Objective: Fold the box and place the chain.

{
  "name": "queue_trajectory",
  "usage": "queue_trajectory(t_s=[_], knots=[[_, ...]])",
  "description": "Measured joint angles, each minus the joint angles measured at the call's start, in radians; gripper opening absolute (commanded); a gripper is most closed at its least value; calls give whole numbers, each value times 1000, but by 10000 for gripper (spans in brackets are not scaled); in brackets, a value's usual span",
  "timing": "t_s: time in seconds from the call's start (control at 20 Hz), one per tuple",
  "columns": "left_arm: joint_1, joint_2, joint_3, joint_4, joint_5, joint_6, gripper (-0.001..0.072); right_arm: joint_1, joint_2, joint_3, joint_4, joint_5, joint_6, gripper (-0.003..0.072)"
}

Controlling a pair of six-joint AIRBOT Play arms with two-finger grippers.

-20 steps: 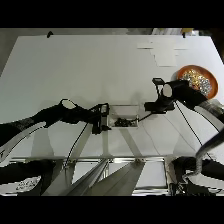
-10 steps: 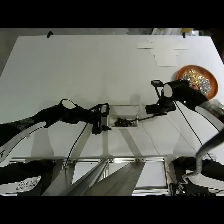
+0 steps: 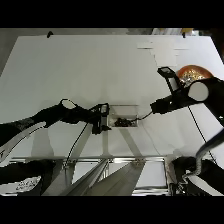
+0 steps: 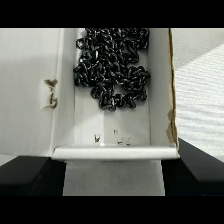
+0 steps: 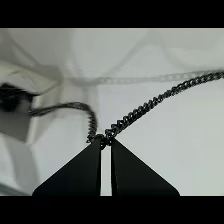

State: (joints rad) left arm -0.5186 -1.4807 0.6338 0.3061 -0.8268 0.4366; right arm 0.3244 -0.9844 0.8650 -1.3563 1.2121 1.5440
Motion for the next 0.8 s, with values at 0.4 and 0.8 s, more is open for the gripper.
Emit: queue_trajectory(t_s=[0.4, 0.8], knots=[[0, 0, 0, 0, 0, 0, 221, 87, 116, 0, 326, -72, -138, 14], [0, 0, 0, 0, 0, 0, 221, 330, 55, 0, 333, -293, -134, 14]])
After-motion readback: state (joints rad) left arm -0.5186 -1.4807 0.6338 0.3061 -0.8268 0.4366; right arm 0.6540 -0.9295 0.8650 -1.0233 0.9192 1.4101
